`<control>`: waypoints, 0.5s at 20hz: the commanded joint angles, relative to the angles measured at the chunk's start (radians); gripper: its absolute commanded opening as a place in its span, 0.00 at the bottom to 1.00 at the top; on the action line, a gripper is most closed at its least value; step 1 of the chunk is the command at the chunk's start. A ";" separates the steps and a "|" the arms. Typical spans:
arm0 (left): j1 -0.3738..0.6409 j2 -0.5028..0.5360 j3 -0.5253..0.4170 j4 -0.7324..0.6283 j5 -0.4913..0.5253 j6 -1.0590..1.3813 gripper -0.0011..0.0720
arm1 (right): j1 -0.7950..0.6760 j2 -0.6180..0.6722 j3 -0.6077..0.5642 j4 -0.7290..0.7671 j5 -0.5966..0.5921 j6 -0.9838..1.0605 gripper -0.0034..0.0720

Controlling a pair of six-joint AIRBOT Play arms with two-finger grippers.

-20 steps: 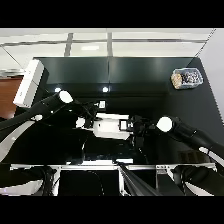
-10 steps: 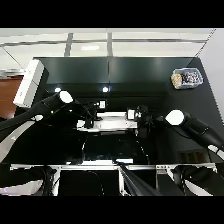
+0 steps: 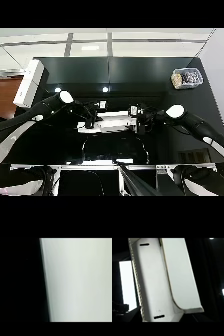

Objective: Fold the box and place the chain.

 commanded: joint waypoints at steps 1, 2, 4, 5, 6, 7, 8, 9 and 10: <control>0.000 0.000 0.001 -0.002 0.000 -0.013 0.05 | -0.025 -0.059 0.000 0.033 0.058 -0.090 0.88; 0.000 0.000 0.001 -0.001 0.000 -0.013 0.05 | -0.026 -0.071 0.000 0.032 0.057 -0.098 0.88; 0.000 0.000 0.001 -0.002 0.000 -0.013 0.05 | -0.024 -0.092 0.000 0.032 0.063 -0.113 0.88; 0.000 0.000 0.001 -0.002 0.000 -0.013 0.05 | -0.022 -0.102 0.000 0.032 0.068 -0.113 0.88; 0.000 0.000 0.001 -0.001 0.000 -0.013 0.05 | -0.022 -0.110 0.000 0.032 0.068 -0.113 0.88; 0.000 0.000 0.001 -0.001 0.000 -0.013 0.05 | -0.022 -0.116 0.000 0.032 0.068 -0.112 0.88; 0.000 0.000 0.001 -0.001 0.000 -0.013 0.05 | -0.022 -0.121 0.000 0.032 0.068 -0.112 0.88; 0.000 0.000 0.001 -0.001 0.000 -0.013 0.05 | -0.019 -0.123 0.001 0.032 0.066 -0.111 0.88; 0.000 0.000 0.001 -0.001 0.000 -0.013 0.05 | -0.017 -0.123 0.001 0.028 0.060 -0.108 0.88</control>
